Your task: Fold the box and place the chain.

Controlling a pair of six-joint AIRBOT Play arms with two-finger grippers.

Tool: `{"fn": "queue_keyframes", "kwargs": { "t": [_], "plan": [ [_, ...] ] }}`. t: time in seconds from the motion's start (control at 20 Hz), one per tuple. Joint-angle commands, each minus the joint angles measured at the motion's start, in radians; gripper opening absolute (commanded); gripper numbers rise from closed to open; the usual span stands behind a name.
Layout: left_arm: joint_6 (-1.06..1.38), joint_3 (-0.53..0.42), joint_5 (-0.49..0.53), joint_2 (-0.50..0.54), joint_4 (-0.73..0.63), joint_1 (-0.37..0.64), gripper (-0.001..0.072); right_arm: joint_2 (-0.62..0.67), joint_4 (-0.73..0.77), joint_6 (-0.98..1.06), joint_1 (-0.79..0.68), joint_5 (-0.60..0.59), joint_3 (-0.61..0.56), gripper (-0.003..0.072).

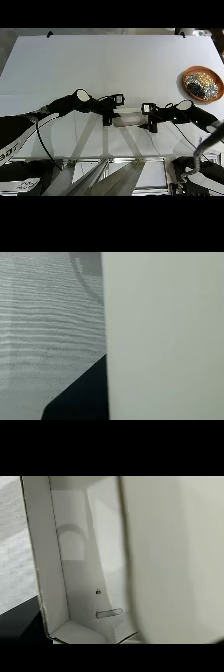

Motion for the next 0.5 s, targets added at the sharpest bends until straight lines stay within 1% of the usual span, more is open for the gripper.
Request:
{"fn": "queue_keyframes", "kwargs": {
  "t": [0.0,0.45],
  "plan": [
    [0.0,0.0,0.001,0.0,0.0,0.0,0.001,-0.001,0.002,0.002,0.001,-0.005,0.001,0.0532],
    [0.0,0.0,0.001,0.0,0.0,0.0,0.001,-0.001,0.002,0.003,0.001,0.001,0.001,0.0529]
  ]
}}
